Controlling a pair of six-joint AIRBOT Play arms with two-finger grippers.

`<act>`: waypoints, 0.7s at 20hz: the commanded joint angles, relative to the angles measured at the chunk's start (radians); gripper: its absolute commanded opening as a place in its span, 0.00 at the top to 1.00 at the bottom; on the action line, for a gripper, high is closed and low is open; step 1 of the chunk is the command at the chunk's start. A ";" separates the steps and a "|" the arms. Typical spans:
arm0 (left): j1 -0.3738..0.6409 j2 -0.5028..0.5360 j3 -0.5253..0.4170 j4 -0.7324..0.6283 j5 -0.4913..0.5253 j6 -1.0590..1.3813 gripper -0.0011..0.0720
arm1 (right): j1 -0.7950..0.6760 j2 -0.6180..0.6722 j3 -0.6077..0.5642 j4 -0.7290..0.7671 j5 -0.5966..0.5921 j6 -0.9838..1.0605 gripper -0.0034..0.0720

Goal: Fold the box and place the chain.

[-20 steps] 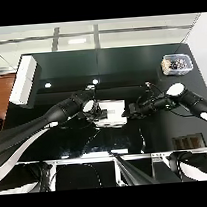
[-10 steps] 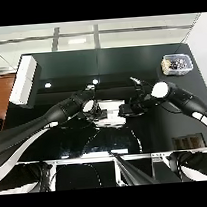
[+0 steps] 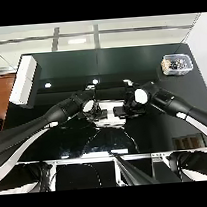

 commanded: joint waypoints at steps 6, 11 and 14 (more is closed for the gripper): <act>0.001 0.000 0.000 0.000 -0.001 0.000 0.94 | 0.085 -0.091 0.101 -0.161 0.093 0.181 0.54; 0.001 0.000 0.000 0.000 -0.005 0.000 0.94 | 0.096 -0.119 0.116 -0.161 0.098 0.223 0.54; 0.001 0.000 0.000 0.000 -0.005 0.000 0.94 | 0.096 -0.119 0.116 -0.161 0.103 0.233 0.71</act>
